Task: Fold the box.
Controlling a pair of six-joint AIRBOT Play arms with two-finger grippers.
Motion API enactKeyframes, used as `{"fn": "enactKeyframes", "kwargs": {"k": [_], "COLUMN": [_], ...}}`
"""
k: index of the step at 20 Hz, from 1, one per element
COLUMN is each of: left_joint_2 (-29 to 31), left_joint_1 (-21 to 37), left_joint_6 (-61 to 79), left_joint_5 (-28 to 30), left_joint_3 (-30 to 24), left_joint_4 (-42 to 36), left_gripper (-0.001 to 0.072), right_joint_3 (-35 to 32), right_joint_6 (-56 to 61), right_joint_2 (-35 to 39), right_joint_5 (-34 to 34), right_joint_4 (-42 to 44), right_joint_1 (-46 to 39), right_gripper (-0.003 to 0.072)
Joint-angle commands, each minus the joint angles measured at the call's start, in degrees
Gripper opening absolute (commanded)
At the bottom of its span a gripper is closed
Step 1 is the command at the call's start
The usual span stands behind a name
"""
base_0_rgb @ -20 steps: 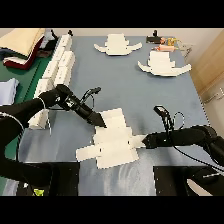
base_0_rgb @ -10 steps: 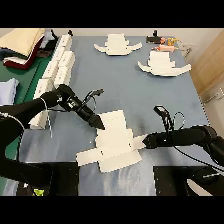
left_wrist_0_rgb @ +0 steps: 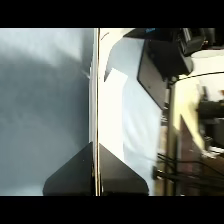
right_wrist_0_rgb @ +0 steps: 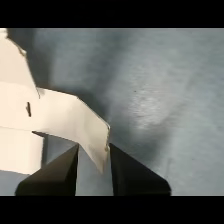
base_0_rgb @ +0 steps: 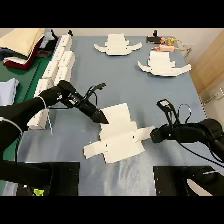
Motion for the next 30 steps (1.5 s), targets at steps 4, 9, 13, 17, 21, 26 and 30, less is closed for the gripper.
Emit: {"fn": "enactKeyframes", "kwargs": {"k": [4,9,13,17,21,26,30], "left_joint_2": [9.44,14.14,20.87,22.71,22.27,21.24,21.27], "left_joint_1": [-7.89,-12.74,-18.82,-20.50,-20.48,-20.48,-20.46], "left_joint_6": [6.32,7.89,14.88,16.35,18.45,18.91,18.78], "left_joint_5": [17.22,19.02,31.19,33.18,37.79,34.84,33.88], "left_joint_3": [0.96,-2.08,-9.16,-14.47,-18.05,-18.25,-17.73], "left_joint_4": [5.31,9.77,9.66,9.55,9.62,9.68,10.49], "left_gripper": [0.0015,0.0014,0.0014,0.0014,0.0015,0.0016,0.0016], "right_joint_3": [8.81,9.97,9.94,9.92,9.92,9.92,9.92], "right_joint_6": [25.51,31.36,31.36,31.36,31.34,31.34,31.34], "right_joint_2": [0.07,-0.09,-1.18,-3.54,-5.42,-5.64,-5.64], "right_joint_5": [-0.39,0.07,0.02,-0.07,0.50,1.79,1.84], "right_joint_4": [-24.65,-28.06,-28.26,-26.32,-23.17,-21.14,-20.15], "right_joint_1": [-0.02,-0.02,-0.02,-0.02,0.00,0.00,0.00], "right_gripper": [0.0308,0.0308,0.0306,0.0303,0.0301,0.0302,0.0302]}}
